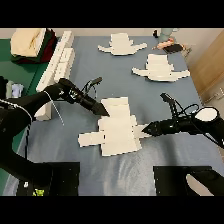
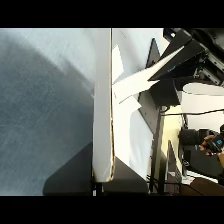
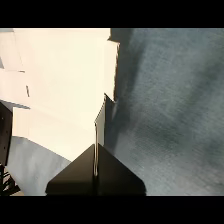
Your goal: Fold the box.
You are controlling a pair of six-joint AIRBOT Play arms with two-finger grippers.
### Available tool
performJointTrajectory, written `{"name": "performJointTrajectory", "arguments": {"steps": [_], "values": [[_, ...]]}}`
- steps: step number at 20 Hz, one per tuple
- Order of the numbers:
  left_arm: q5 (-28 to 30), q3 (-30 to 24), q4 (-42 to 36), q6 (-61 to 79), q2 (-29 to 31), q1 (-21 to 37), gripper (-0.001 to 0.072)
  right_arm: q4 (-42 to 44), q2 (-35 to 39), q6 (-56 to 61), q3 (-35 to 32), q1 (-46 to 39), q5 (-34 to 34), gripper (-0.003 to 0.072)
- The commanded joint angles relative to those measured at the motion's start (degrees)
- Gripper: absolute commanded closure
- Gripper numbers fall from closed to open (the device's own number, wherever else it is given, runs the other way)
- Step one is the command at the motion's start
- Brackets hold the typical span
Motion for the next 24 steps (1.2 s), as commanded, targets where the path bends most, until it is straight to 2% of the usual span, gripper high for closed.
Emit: {"name": "performJointTrajectory", "arguments": {"steps": [1, 3, 6, 7, 8, 10, 13, 14, 15, 16, 17, 20, 22, 24], "values": [[0.33, 0.07, -0.22, 2.27, 0.02, -1.42, 0.0692, -0.15, 0.00, 0.57, -0.02, -0.04, -1.18, 0.0620], [2.40, 0.07, -0.15, 6.97, 0.17, -2.23, 0.0695, -0.35, 0.00, 2.03, -0.02, -0.04, -4.44, 0.0439], [6.67, -0.07, 0.48, 9.22, 2.99, -3.98, 0.0697, -4.70, 0.07, 7.85, 0.98, -0.83, -8.50, 0.0259], [7.63, -0.09, 1.68, 10.14, 4.57, -4.81, 0.0698, -8.26, 0.17, 11.82, 2.36, -1.68, -8.50, 0.0239], [8.94, -0.39, 2.86, 10.84, 6.40, -5.70, 0.0698, -12.41, 0.52, 15.87, 4.31, -2.60, -8.09, 0.0239], [15.74, -3.26, 3.26, 13.11, 11.28, -8.00, 0.0698, -19.02, 1.55, 21.57, 8.31, -4.00, -7.82, 0.0239], [28.24, -11.30, 3.13, 23.71, 19.34, -12.63, 0.0698, -21.27, 2.78, 25.11, 12.94, -4.68, -7.96, 0.0253], [32.54, -14.49, 1.68, 27.74, 22.08, -14.34, 0.0698, -20.94, 2.99, 26.18, 13.68, -4.68, -7.96, 0.0300], [36.57, -17.75, -1.77, 32.28, 24.70, -15.96, 0.0698, -20.13, 3.13, 26.36, 13.90, -4.66, -8.00, 0.0466], [39.52, -20.55, -6.19, 37.44, 26.95, -17.49, 0.0699, -19.93, 3.10, 26.36, 13.88, -4.59, -7.96, 0.0572], [41.90, -23.23, -11.23, 43.65, 29.09, -19.12, 0.0699, -20.02, 2.97, 26.36, 13.88, -4.44, -7.98, 0.0608], [45.27, -28.55, -19.19, 56.28, 32.85, -23.10, 0.0698, -19.76, 2.73, 26.36, 13.88, -4.44, -7.98, 0.0609], [46.56, -30.12, -19.78, 58.47, 32.87, -24.87, 0.0698, -19.74, 2.73, 26.36, 13.88, -4.44, -7.98, 0.0609], [50.58, -31.47, -20.00, 59.89, 32.50, -26.73, 0.0698, -19.74, 2.75, 26.36, 13.88, -4.44, -8.00, 0.0609]]}}
